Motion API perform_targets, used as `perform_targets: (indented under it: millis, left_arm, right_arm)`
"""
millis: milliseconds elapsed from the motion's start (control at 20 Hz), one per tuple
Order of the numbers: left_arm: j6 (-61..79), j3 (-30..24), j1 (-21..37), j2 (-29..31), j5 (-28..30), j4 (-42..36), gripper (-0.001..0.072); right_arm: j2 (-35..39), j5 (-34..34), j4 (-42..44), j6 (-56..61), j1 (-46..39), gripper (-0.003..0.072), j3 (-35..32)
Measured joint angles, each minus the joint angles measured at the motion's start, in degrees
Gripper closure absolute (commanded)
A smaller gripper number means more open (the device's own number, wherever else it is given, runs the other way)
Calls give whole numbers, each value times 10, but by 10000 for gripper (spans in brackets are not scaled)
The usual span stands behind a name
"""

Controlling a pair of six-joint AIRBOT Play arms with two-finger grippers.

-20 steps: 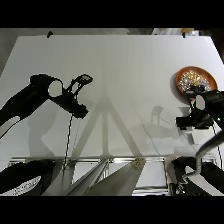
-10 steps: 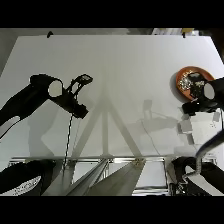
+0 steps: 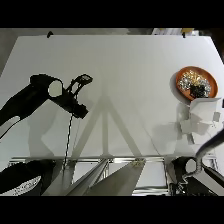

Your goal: Fold the box and place the chain.

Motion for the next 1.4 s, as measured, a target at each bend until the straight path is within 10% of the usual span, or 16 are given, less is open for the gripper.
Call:
perform_targets:
  millis: [500,700,950,1400]
  left_arm:
    - [0,0,0,0,0,0,361]
    - [0,0,0,0,0,0,361]
    - [0,0,0,0,0,0,361]
    - [0,0,0,0,0,0,361]
  right_arm:
    - [-87,-49,70,-173,-130,120,2]
    - [-133,-55,57,-215,-135,233,2]
    - [-172,-67,42,-229,-136,642,2]
    - [-113,39,101,-248,-44,672,-1]
